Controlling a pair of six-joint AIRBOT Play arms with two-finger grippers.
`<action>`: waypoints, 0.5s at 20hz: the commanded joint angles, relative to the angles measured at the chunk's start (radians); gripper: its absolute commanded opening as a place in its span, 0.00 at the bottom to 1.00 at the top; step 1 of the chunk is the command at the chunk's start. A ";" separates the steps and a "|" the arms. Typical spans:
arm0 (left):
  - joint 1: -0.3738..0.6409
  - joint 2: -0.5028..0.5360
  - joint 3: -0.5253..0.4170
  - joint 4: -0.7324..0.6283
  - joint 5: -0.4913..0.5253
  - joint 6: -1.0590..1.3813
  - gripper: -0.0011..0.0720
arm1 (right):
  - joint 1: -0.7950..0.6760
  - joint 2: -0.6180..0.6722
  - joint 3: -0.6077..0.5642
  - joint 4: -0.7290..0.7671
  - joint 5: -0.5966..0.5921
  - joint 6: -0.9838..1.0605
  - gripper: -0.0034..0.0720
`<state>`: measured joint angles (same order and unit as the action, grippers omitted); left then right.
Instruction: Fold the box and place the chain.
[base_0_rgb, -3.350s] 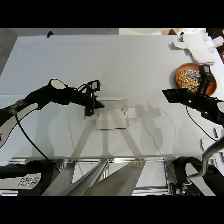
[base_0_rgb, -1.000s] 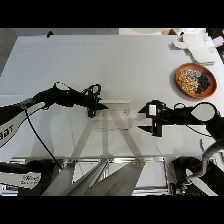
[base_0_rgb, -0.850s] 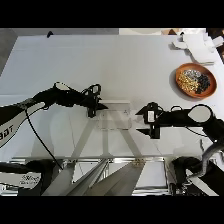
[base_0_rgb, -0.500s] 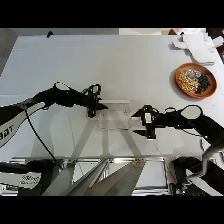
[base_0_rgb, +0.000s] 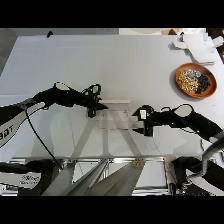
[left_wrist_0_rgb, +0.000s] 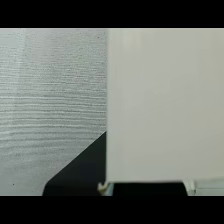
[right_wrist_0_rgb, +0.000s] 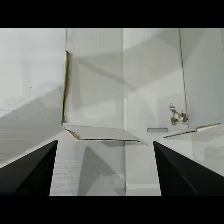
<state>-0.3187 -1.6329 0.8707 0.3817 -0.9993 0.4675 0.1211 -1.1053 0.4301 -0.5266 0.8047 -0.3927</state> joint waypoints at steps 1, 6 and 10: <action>-0.001 -0.001 0.000 0.000 0.000 0.000 0.03 | 0.008 -0.011 -0.001 0.000 -0.069 0.030 0.97; -0.001 -0.001 0.000 0.000 0.000 0.000 0.03 | 0.059 -0.011 -0.006 0.001 -0.114 0.084 0.98; -0.001 -0.001 0.000 0.000 0.000 0.000 0.03 | 0.084 -0.018 -0.008 0.000 -0.127 0.102 0.98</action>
<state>-0.3187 -1.6329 0.8707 0.3813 -0.9989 0.4675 0.1871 -1.1179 0.4236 -0.5259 0.6968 -0.3080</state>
